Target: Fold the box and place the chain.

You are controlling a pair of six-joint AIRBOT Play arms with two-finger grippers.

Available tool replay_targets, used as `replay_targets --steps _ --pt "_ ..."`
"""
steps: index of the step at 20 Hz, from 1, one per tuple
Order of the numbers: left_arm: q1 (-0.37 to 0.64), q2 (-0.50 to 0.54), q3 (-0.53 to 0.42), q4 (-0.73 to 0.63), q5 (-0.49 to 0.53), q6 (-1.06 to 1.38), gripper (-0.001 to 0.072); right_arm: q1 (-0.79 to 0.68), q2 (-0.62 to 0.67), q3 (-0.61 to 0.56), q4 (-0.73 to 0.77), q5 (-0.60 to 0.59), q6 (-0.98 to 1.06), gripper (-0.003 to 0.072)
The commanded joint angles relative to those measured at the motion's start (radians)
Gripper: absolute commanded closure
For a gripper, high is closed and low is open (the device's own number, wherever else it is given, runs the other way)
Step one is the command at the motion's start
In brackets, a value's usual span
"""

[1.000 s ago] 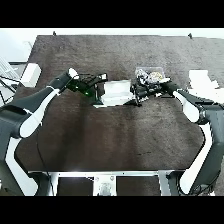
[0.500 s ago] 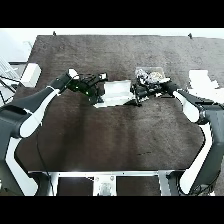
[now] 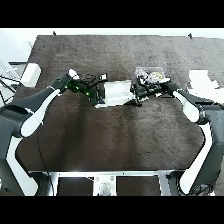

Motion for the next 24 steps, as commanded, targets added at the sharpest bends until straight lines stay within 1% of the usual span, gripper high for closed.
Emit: replay_targets --steps 1,7,8,9,10,13,16,19,20,21,22,24 --pt "0.000 -0.002 0.000 -0.006 0.002 0.014 0.0354 0.001 0.000 0.000 0.001 0.000 0.000 0.0104" --pt "-0.001 -0.002 0.000 -0.027 0.023 0.035 0.0363 0.001 0.000 0.000 0.000 0.000 0.000 0.0103" --pt "-0.001 -0.002 0.000 -0.027 0.024 0.051 0.0397 0.001 0.000 0.000 0.000 0.000 0.000 0.0104" --pt "-0.001 -0.002 0.000 -0.032 0.023 0.066 0.0600 0.001 0.000 0.000 0.000 0.000 0.000 0.0104" --pt "-0.001 -0.002 0.000 -0.051 0.022 0.088 0.0619 0.001 0.000 0.000 0.001 0.000 0.000 0.0104" --pt "-0.001 -0.002 0.000 -0.108 0.020 0.113 0.0619 0.001 0.000 0.000 0.001 0.000 0.000 0.0104" --pt "-0.014 -0.020 0.000 -0.113 0.000 0.130 0.0619 0.001 0.000 0.000 0.000 0.000 0.000 0.0104" --pt "-0.034 -0.042 0.000 -0.117 0.021 0.137 0.0619 0.001 0.000 0.000 0.001 0.000 0.000 0.0104" --pt "-0.037 -0.045 0.000 -0.121 0.038 0.138 0.0587 0.001 0.000 0.000 0.000 0.000 0.000 0.0104" --pt "-0.037 -0.045 0.000 -0.124 0.055 0.137 0.0437 0.001 0.000 0.000 0.000 0.000 0.000 0.0103" --pt "-0.037 -0.045 0.000 -0.126 0.071 0.137 0.0370 0.001 0.000 0.000 0.000 0.000 0.000 0.0103" --pt "-0.037 -0.045 0.000 -0.126 0.087 0.137 0.0372 0.001 0.000 0.000 0.000 0.000 0.000 0.0104"
